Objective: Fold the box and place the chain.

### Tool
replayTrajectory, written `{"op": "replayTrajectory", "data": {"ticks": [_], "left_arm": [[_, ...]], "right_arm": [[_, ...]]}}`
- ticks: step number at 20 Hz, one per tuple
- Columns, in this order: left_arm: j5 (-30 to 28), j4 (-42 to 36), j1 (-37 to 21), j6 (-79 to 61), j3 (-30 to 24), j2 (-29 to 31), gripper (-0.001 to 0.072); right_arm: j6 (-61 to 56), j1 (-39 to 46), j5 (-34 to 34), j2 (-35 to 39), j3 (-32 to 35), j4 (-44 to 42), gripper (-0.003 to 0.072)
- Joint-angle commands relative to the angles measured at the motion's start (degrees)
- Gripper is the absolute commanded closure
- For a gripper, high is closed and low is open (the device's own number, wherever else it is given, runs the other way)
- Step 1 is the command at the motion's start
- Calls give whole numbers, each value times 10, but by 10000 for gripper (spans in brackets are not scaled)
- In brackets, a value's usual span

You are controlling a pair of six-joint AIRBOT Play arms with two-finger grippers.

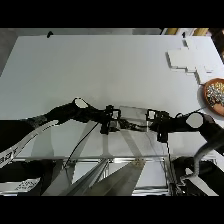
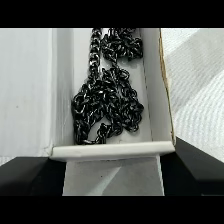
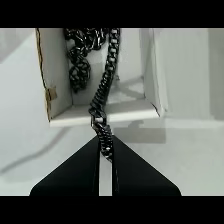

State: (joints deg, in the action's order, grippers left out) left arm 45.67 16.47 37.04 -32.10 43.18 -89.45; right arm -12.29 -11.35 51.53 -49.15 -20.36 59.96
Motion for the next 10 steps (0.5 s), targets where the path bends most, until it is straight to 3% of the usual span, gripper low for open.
{"op": "replayTrajectory", "data": {"ticks": [1, 4, 8, 10], "left_arm": [[0, 0, 0, 0, 0, 0, 679], [0, 0, 0, 0, 0, 0, 679], [0, 0, 0, 0, 0, 0, 679], [0, 0, 0, 0, 0, 0, 679]], "right_arm": [[-125, -5, 1, 68, 0, 73, 667], [-164, -5, 3, 161, 0, 36, 667], [-142, -14, -8, 190, 0, -214, 667], [-97, -59, -49, 188, 0, -305, 667]]}}
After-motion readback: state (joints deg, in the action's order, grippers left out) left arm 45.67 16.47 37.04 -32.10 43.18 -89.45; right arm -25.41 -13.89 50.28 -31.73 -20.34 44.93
